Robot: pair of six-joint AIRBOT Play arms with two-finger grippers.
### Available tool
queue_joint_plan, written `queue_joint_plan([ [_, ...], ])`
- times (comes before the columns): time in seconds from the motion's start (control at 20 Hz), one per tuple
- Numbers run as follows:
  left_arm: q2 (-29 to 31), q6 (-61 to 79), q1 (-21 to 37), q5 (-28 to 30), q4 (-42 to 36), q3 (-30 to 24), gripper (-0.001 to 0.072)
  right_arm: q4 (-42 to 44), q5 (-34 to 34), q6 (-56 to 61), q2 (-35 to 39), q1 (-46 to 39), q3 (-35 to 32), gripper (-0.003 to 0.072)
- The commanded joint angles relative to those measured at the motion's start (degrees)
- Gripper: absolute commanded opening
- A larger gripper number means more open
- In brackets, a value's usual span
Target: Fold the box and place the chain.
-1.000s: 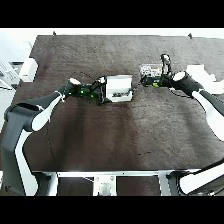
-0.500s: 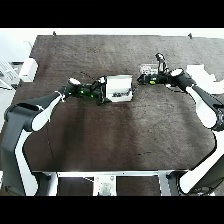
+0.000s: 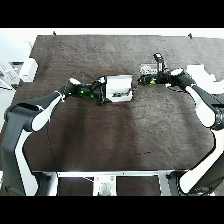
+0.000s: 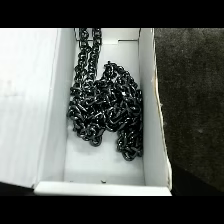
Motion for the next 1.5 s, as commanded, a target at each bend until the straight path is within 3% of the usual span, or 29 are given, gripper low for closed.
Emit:
queue_joint_plan([
  [0.0, 0.0, 0.02, 0.0, 0.0, 0.02, 0.02, 0.0466, -0.04, 1.66, -4.48, 0.13, 0.35, 0.15, 0.0155],
  [0.1, 0.0, 0.02, 0.0, -0.02, 0.02, 0.02, 0.0466, -0.26, 2.86, -5.51, 0.37, 0.5, 0.15, 0.0011],
  [0.35, 0.0, 0.04, 0.0, 0.0, 0.02, 0.02, 0.0466, -0.28, 2.36, 2.6, 3.82, -0.2, 0.15, 0.0006],
  [0.65, 0.0, 0.02, 0.0, 0.0, 0.02, 0.02, 0.0466, -1.44, 6.12, 9.2, 20.65, 0.85, 0.02, 0.0007],
  [0.8, 0.0, 0.02, 0.0, -0.02, 0.02, 0.02, 0.0466, -9.99, 8.26, 15.89, 26.77, 1.97, -3.17, 0.0008],
  [0.9, 0.0, 0.02, 0.0, -0.02, 0.02, 0.02, 0.0466, -15.26, 2.89, 19.54, 31.45, 3.5, -11.54, 0.0008],
  [1.05, 0.0, 0.02, 0.0, -0.02, 0.02, 0.02, 0.0466, -15.65, -19.85, 26.38, 37.4, 6.23, -31.43, 0.0013],
  [1.1, 0.0, 0.02, 0.0, -0.04, 0.02, 0.02, 0.0466, -14.16, -25.07, 28.46, 36.3, 6.67, -35.5, 0.0124],
  [1.15, 0.0, 0.0, 0.0, -0.04, 0.0, 0.02, 0.0466, -11.21, -26.62, 29.4, 33.42, 6.75, -37.03, 0.0334],
  [1.35, 0.0, 0.0, 0.0, -0.04, 0.02, 0.02, 0.0466, -9.01, -25.75, 29.38, 20.06, 9.42, -30.38, 0.0365],
  [1.45, 0.0, 0.0, 0.0, -0.04, 0.0, 0.02, 0.0466, -8.96, -25.57, 29.42, 14.99, 10.12, -24.41, 0.0424],
])
